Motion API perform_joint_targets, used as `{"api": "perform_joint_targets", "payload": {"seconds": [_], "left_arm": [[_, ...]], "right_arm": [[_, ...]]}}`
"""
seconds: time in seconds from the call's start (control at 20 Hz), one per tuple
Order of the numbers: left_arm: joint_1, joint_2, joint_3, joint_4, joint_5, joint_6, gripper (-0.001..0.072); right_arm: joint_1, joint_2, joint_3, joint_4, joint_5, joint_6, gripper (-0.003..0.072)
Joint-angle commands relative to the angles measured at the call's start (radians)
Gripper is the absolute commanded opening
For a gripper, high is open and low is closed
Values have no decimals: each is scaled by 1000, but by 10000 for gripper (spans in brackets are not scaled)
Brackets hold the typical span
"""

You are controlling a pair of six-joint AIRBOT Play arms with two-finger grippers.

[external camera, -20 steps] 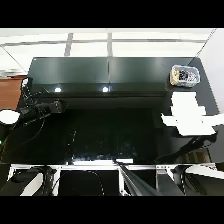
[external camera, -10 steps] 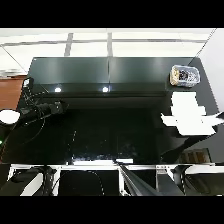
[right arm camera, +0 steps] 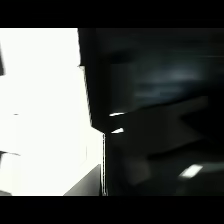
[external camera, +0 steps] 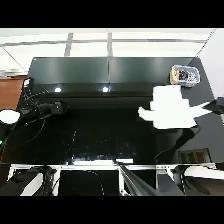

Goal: Fold the box and place the chain.

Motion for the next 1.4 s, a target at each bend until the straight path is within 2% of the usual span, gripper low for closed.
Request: {"api": "perform_joint_targets", "payload": {"seconds": [0.0, 0.25, 0.35, 0.45, 0.55, 0.7, 0.9, 1.0, 1.2, 1.35], "left_arm": [[0, -2, 0, -2, -30, -1, 711], [-46, -15, 0, -41, -55, 0, 711], [-88, -46, 3, -70, -95, 16, 711], [-107, -92, 6, -131, -120, 50, 711], [-105, -161, 40, -249, -166, 143, 711], [-111, -339, 143, -415, -334, 280, 711], [-121, -546, 246, -481, -371, 330, 711], [-126, -634, 312, -528, -486, 399, 710], [-136, -808, 490, -430, -673, 371, 710], [-145, -889, 570, -334, -827, 354, 690]], "right_arm": [[128, 187, -237, 195, -50, -64, 20], [383, 535, -740, 642, -383, -257, 21], [503, 586, -843, 725, -513, -272, 21], [608, 587, -867, 732, -562, -271, 21], [695, 587, -867, 736, -589, -267, 21], [799, 587, -867, 751, -652, -230, 21], [908, 587, -867, 781, -717, -229, 21], [940, 587, -867, 781, -719, -229, 21], [960, 587, -867, 782, -720, -229, 21], [960, 587, -867, 782, -738, -229, 21]]}}
